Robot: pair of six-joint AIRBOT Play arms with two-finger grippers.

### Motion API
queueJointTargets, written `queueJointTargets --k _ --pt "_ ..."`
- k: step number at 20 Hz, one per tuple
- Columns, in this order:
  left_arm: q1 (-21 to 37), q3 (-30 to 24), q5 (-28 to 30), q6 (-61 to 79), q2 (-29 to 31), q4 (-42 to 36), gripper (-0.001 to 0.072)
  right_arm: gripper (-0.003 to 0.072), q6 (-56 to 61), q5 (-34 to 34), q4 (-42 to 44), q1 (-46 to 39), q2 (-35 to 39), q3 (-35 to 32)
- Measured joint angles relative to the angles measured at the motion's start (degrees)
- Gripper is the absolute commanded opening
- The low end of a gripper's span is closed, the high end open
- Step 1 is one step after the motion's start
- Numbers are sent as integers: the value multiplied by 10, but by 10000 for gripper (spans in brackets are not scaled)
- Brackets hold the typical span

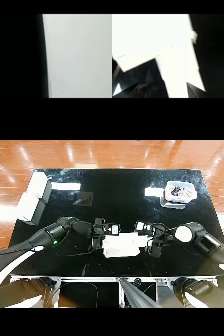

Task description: Fold the box and place the chain.

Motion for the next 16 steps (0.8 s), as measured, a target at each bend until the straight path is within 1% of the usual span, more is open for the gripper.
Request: queueJointTargets --k 3,5,8,12,16 --pt "1 0 0 0 0 0 18 713 -1 -40 47 -27 34 -33" --pt "2 0 0 0 0 0 18 714 -20 -57 66 -28 46 -58" --pt "3 0 0 0 0 0 18 714 -56 -68 82 0 53 -87" --pt "4 0 0 0 0 0 18 714 -83 -92 92 42 56 -109" --pt "4 0 0 0 0 0 18 714 -92 -142 127 59 56 -119"
